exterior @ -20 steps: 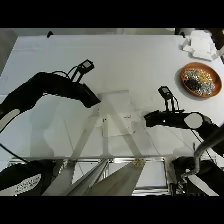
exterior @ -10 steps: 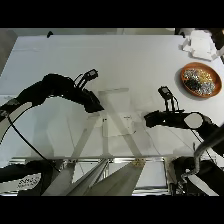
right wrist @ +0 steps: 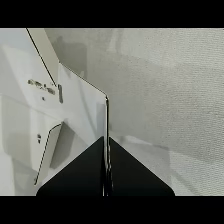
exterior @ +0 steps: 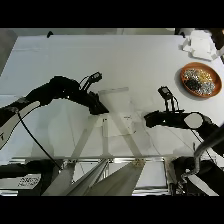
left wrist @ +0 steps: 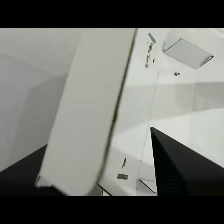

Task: Fold the box and place the chain.

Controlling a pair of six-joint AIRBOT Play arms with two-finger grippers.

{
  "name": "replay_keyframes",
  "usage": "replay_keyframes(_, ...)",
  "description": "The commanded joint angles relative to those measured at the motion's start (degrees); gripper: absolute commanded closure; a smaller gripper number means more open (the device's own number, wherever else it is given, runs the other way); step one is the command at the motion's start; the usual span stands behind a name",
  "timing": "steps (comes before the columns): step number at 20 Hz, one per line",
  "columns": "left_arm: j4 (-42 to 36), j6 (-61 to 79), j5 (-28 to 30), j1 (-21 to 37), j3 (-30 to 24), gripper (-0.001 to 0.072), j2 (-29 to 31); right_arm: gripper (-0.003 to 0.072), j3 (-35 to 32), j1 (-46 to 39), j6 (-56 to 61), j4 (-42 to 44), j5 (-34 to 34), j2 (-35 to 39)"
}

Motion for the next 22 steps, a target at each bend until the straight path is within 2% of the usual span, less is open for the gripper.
replay_keyframes(1, -1.46, 2.73, 0.48, -0.13, 0.02, 0.0304, -1.53, 0.0681, -0.02, 0.04, 0.0, -0.02, 0.11, 0.04)
replay_keyframes(3, -2.12, 4.04, 0.5, -0.11, 0.02, 0.0318, -1.49, 0.0681, -0.02, 0.04, 0.0, -0.02, 0.11, 0.04)
replay_keyframes(5, -1.97, 4.59, 0.57, -0.11, 0.02, 0.04, -1.49, 0.0681, -0.02, 0.04, 0.0, -0.02, 0.17, 0.04)
replay_keyframes(6, -1.64, 4.57, 0.57, -0.04, 0.02, 0.0487, -1.49, 0.0681, -0.02, 0.02, 0.0, -0.04, 0.24, 0.04)
replay_keyframes(7, -1.36, 4.59, 0.83, 0.02, 0.02, 0.0675, -1.49, 0.0681, -0.02, 0.02, 0.0, -0.02, 0.35, 0.04)
replay_keyframes(8, -1.2, 4.57, 1.05, 0.07, 0.02, 0.0705, -1.46, 0.0681, -0.02, 0.02, 0.02, -0.02, 0.46, 0.04)
replay_keyframes(13, -0.35, 4.61, 2.56, 0.07, 0.04, 0.0704, -1.11, 0.0672, 0.0, 0.02, 0.07, 0.63, 2.19, 0.07)
replay_keyframes(16, -0.28, 5.84, 4.02, -0.07, 0.07, 0.0706, 1.01, 0.0467, 0.02, 0.02, 0.04, 0.81, 4.48, 0.07)
replay_keyframes(20, 5.35, 5.86, 5.55, -0.15, 0.2, 0.0705, 6.45, 0.0431, 1.73, 0.02, 0.0, 0.7, 8.87, 0.52)
replay_keyframes(22, 8.41, 5.81, 8.76, -0.13, 0.2, 0.0711, 9.33, 0.0389, 4.52, 0.02, -0.46, 0.63, 11.89, 4.0)
